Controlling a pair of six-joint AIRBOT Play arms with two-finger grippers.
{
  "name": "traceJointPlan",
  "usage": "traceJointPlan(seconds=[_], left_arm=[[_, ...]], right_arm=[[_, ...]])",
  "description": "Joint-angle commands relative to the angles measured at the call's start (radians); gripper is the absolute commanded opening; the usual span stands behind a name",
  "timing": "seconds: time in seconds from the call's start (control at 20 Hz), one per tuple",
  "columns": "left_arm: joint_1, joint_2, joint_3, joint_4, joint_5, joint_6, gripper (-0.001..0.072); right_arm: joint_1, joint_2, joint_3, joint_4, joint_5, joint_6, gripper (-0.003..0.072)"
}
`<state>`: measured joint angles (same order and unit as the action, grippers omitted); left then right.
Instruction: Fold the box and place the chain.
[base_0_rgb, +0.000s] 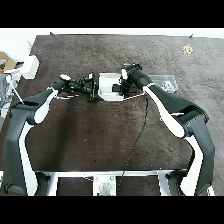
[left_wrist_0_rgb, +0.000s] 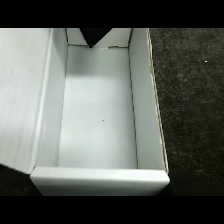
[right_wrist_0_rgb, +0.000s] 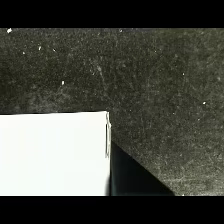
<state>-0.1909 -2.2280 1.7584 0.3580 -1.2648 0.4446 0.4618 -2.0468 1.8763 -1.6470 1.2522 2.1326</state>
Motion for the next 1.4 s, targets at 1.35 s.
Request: traceJointPlan(seconds=[1.35], left_arm=[[0.001,0.001,0.0,0.0,0.0,0.0,0.0163]], right_arm=[[-0.438,0.153,-0.003,0.108,0.027,-0.547,0.0298]])
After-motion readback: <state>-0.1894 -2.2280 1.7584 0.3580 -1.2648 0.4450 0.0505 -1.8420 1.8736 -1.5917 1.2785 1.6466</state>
